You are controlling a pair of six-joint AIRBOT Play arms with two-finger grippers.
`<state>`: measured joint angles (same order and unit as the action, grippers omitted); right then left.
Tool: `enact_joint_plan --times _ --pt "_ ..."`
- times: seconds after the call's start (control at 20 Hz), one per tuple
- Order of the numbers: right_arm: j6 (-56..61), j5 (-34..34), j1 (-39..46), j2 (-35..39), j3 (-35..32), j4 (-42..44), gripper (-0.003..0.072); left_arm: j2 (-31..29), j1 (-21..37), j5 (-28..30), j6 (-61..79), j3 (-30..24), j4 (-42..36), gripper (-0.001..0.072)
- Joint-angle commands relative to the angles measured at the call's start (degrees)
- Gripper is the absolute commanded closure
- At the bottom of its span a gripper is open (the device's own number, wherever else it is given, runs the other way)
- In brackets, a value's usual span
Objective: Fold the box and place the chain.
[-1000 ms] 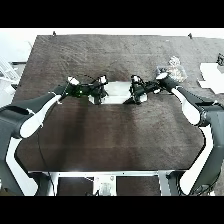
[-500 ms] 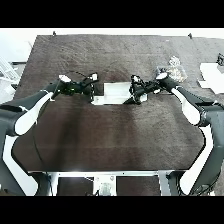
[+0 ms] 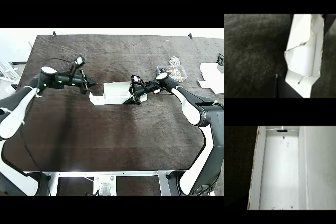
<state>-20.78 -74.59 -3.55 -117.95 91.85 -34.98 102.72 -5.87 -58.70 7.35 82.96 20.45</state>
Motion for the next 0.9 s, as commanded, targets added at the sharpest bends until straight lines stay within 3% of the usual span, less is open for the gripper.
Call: enact_joint_plan --times 0.0,0.2,0.4,0.6,0.85 --pt "-0.02 0.00 0.04 -0.02 0.00 0.02 0.0102 -3.34 4.39 -5.66 -17.18 -0.07 2.69 0.0694" --pt "-0.04 0.00 0.04 -0.02 0.00 0.02 0.0102 -4.22 7.89 -8.59 -36.37 -2.12 10.03 0.0694" --pt "-0.04 0.00 0.04 -0.02 0.00 0.02 0.0102 -4.22 7.54 -9.01 -52.68 -7.41 17.14 0.0692" --pt "-0.04 0.00 0.04 -0.02 0.00 0.02 0.0102 -4.20 7.54 -1.05 -57.40 -11.19 16.39 0.0691" --pt "-0.04 0.00 0.07 -0.02 0.00 0.02 0.0102 -3.67 7.54 0.61 -59.01 -12.02 15.72 0.0691"
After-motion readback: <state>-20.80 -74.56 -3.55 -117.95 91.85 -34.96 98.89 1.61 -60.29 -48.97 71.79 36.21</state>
